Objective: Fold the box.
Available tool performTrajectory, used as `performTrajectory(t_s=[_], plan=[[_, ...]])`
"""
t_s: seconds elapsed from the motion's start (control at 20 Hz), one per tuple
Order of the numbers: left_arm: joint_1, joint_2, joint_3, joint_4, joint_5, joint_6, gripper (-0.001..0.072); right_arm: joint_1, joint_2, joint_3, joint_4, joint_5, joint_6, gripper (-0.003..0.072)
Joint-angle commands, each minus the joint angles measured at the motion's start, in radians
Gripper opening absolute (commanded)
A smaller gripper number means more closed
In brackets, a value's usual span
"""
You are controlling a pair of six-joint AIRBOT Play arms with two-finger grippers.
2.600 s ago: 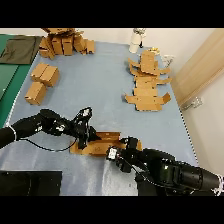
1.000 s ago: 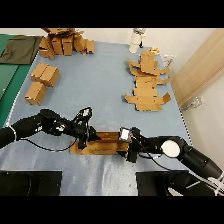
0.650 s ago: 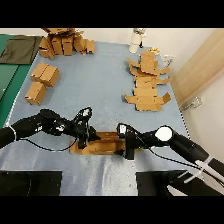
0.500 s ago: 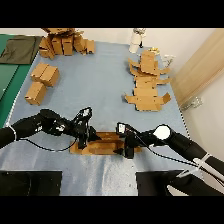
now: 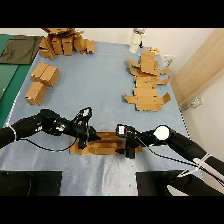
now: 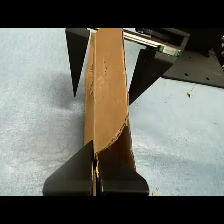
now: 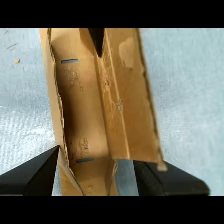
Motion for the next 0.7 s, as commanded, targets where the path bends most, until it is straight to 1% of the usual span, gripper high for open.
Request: performTrajectory(t_s=[0.0,0.05,0.15,0.25,0.4,0.55,0.65], plan=[[0.0,0.0,0.001,0.0,0.001,0.0,0.0011,-0.015,0.0,-0.031,0.081,0.011,-0.097,0.072],[0.0,0.0,0.001,0.0,0.001,0.0,0.0011,-0.034,0.0,-0.04,0.134,0.015,-0.151,0.072],[0.0,0.0,0.001,0.0,0.001,0.0,0.0011,-0.061,0.0,-0.04,0.18,0.018,-0.206,0.072],[0.0,0.0,0.001,0.0,0.001,0.0,0.0012,-0.063,0.0,-0.04,0.187,0.022,-0.22,0.072],[0.0,0.0,0.001,0.0,0.001,0.0,0.0011,-0.063,0.0,-0.04,0.182,0.047,-0.215,0.072],[0.0,0.0,0.001,0.0,0.001,0.0,0.0011,-0.063,0.0,-0.04,0.163,0.069,-0.119,0.072],[0.0,0.0,0.001,0.0,0.001,0.0,0.0012,-0.063,0.0,-0.04,0.159,0.067,-0.103,0.072]])
